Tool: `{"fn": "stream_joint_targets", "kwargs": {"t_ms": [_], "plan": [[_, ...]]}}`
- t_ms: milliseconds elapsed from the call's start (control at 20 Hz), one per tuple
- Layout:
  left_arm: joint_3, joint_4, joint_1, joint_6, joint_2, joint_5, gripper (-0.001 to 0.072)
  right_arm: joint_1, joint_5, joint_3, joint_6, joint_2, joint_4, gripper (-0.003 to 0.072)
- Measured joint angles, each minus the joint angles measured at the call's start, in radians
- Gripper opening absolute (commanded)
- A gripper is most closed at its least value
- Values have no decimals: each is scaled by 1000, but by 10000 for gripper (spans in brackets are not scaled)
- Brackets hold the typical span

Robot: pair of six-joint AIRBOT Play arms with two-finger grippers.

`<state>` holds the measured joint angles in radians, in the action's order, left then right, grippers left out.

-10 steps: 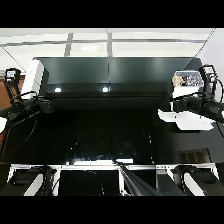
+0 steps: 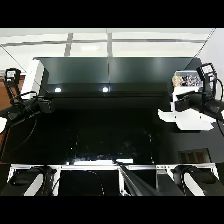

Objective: Fold the box and place the chain.

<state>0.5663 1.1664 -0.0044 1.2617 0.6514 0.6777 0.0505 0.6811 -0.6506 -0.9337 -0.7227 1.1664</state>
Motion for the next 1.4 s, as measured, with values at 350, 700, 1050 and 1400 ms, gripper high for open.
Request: {"fn": "stream_joint_targets", "kwargs": {"t_ms": [350,700,1050,1400], "plan": [[0,0,0,0,0,0,28,1,-297,0,203,0,92,19],[-2,-32,0,0,15,-114,398,1,-414,0,230,-5,-137,25],[44,-153,-42,-56,225,-252,711,30,-383,-6,180,-64,-392,713],[250,34,-54,126,488,-7,711,486,21,-391,-314,-475,-6,712]]}}
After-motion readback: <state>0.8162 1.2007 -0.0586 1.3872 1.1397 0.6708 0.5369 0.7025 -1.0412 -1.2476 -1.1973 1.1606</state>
